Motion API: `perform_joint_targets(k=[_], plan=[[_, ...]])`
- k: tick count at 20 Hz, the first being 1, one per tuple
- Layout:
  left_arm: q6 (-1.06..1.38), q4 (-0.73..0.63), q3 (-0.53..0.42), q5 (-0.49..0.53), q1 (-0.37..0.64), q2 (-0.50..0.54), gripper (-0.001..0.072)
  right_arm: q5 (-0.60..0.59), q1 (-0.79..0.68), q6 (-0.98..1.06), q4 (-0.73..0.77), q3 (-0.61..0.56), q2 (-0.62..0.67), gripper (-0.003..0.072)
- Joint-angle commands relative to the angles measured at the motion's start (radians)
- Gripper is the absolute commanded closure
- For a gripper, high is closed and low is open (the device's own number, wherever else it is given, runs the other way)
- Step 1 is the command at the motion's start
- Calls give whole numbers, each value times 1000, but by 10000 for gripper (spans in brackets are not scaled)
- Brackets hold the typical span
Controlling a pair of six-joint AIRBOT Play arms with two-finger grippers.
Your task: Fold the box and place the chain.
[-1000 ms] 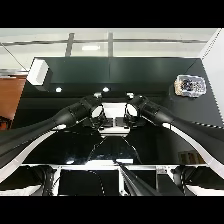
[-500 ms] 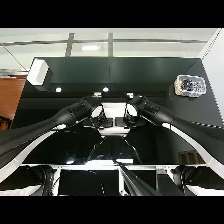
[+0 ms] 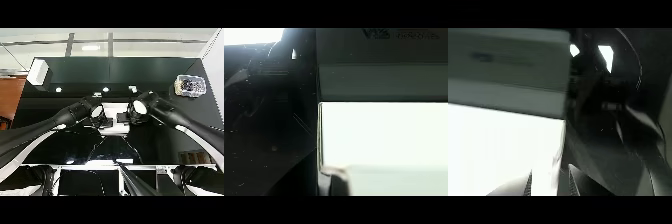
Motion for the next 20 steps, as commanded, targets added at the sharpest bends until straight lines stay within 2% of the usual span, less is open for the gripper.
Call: perform_joint_targets(k=[1,3,5,6,7,8,9,10,12,14,16,20], plan=[[-1,0,0,0,0,0,681,63,-4,-61,-114,1,173,410],[-1,0,0,0,1,0,681,157,-32,-60,-353,0,280,411],[-1,0,0,0,0,0,681,241,-112,-61,-622,-1,320,411],[-1,0,0,0,0,0,681,229,-178,-61,-704,-11,319,411],[-1,0,0,0,1,0,681,159,-255,-61,-731,-37,319,411],[-1,0,0,0,1,0,681,36,-353,-68,-733,-76,316,395],[-1,0,0,0,0,0,681,-106,-472,-74,-715,-113,301,-34],[-1,-1,0,0,0,0,681,-199,-594,-68,-616,-121,270,-34],[-1,0,0,0,1,0,681,-323,-819,-97,-286,-97,182,-34],[-1,0,0,0,1,0,680,-373,-925,-282,-59,-34,77,-34],[-1,0,0,-1,0,0,680,-349,-944,-381,-42,74,-45,-34],[-1,0,0,-3,0,0,681,-294,-948,-385,-57,306,-286,-25]])
